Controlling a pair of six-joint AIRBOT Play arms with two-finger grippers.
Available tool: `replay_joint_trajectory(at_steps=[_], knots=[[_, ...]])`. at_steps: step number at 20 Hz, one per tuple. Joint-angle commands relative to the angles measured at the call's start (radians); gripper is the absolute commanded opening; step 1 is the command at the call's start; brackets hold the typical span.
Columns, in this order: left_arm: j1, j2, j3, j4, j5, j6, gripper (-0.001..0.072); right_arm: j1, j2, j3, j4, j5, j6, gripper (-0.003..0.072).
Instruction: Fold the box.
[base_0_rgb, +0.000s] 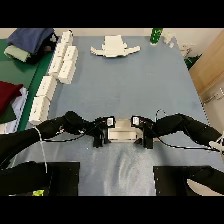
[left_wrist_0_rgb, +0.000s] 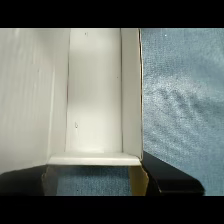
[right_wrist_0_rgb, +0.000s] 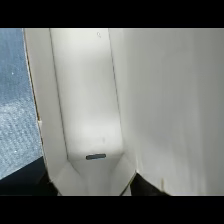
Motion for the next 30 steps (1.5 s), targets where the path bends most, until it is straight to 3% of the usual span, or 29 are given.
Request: replay_joint_trajectory(at_steps=[1, 22, 24, 26, 30], knots=[[0.0, 0.0, 0.001, 0.0, -0.002, 0.0, 0.0474, 0.0, 0.0, 0.001, 0.0, 0.0, 0.0, 0.0508], [0.0, 0.0, 0.001, 0.0, -0.002, 0.0, 0.0473, 0.0, 0.0, 0.001, 0.001, 0.002, 0.001, 0.0508], [0.0, 0.0, 0.001, 0.0, -0.002, 0.0, 0.0473, 0.0, 0.0, 0.001, 0.0, 0.016, 0.001, 0.0553], [0.0, 0.0, 0.001, 0.0, -0.002, 0.0, 0.0473, 0.0, 0.016, 0.01, -0.022, 0.016, 0.041, 0.072], [0.0, 0.0, 0.001, 0.0, -0.002, 0.0, 0.0473, 0.0, 0.108, 0.044, -0.237, -0.072, 0.309, 0.072]])
